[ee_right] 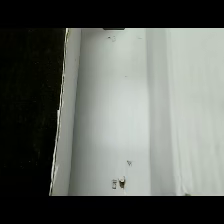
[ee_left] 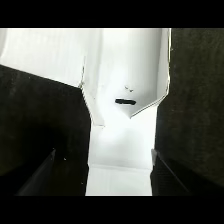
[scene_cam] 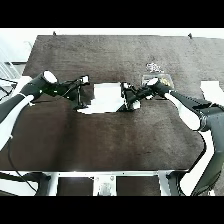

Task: Fold the box and place the chain.

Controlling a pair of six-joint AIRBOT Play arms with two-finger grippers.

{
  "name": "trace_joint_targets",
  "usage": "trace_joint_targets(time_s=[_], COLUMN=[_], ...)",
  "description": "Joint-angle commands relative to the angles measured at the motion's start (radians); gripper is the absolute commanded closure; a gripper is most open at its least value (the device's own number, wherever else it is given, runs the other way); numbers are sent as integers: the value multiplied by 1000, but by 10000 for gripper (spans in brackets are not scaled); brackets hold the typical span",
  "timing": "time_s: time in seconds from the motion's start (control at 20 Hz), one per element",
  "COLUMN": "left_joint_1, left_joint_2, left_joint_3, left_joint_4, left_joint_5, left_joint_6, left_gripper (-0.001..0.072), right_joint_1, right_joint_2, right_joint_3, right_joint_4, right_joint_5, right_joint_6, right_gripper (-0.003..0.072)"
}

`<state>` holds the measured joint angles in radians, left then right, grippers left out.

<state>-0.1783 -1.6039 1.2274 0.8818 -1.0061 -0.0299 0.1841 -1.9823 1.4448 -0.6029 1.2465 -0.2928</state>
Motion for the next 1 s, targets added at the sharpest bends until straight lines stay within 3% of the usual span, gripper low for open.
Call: trace_joint_targets(time_s=[0.0, 0.3, 0.95], left_joint_1=[0, 0, -40], left_joint_2=[-24, -64, -105], left_joint_3=[-6, -6, -6], left_joint_4=[-52, -124, -135], left_joint_5=[28, 24, 53], left_joint_6=[131, 148, 195], left_gripper=[-5, -4, 6], right_joint_1=[0, 0, 0], right_joint_2=[0, 0, 0], right_joint_3=[0, 0, 0], right_joint_4=[0, 0, 0], right_joint_5=[0, 0, 0], right_joint_6=[0, 0, 0], right_gripper=[223, 223, 223])
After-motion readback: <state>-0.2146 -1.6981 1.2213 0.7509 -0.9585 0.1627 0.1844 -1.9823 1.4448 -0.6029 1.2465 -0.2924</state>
